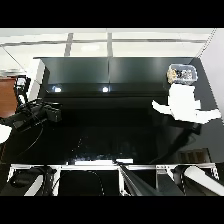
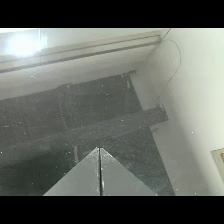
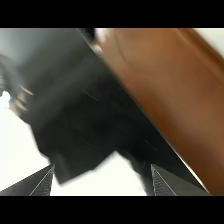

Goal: Fold the box and place the chain.

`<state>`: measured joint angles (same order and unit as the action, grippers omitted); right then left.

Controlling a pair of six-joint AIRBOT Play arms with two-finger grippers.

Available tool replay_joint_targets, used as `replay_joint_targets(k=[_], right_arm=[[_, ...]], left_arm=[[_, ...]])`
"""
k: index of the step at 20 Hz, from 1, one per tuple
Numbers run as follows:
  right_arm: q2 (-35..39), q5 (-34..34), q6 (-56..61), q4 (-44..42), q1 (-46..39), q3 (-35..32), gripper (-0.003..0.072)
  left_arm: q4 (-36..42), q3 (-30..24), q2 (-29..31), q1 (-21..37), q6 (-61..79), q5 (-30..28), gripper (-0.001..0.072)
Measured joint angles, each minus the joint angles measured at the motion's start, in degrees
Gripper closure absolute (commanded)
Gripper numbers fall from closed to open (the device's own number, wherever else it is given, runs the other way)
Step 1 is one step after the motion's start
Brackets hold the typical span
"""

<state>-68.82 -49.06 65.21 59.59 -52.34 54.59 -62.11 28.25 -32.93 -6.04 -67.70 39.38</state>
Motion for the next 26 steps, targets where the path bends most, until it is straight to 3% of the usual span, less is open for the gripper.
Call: replay_joint_targets(k=[3, 7, 9, 10, 12, 13, 20, 23, 26], right_arm=[[-7.1, -12.3, -10.3, -6.6, -7.1, 3.0, -0.0034], [-16.7, -21.5, -15.9, -8.4, -7.0, 9.2, -0.0034], [-20.5, -23.8, -17.1, -8.1, -5.1, 12.3, 0.0078], [-21.9, -24.6, -17.4, -7.6, -4.2, 13.6, 0.0218], [-24.1, -25.1, -18.0, -6.4, -2.3, 15.3, 0.0612], [-24.7, -25.0, -18.4, -5.9, -1.6, 16.0, 0.0674], [-20.9, -29.6, -19.4, -5.9, 2.7, 17.7, 0.0676], [-13.1, -28.2, -16.9, -9.2, 5.2, 14.0, 0.0676], [-2.6, -24.7, -15.1, -12.2, 10.9, 6.1, 0.0676]], left_arm=[[0.0, 0.0, 0.0, 0.0, 0.0, 0.0, 0.0685], [0.0, 0.0, 0.0, 0.0, 0.0, 0.0, 0.0685], [0.0, 0.0, 0.0, 0.0, 0.0, 0.0, 0.0685], [0.0, 0.0, 0.0, 0.0, 0.0, 0.0, 0.0685], [0.0, 0.0, 0.0, 0.0, 0.0, -0.1, 0.0685], [0.0, 0.0, 0.0, 0.0, 0.0, -0.2, 0.0685], [0.0, 0.0, 0.0, 0.0, 0.0, -0.2, 0.0685], [0.0, 0.0, 0.0, 0.0, 0.0, 0.2, 0.0685], [0.9, -0.1, -0.5, 0.0, 0.0, 0.2, 0.0685]])
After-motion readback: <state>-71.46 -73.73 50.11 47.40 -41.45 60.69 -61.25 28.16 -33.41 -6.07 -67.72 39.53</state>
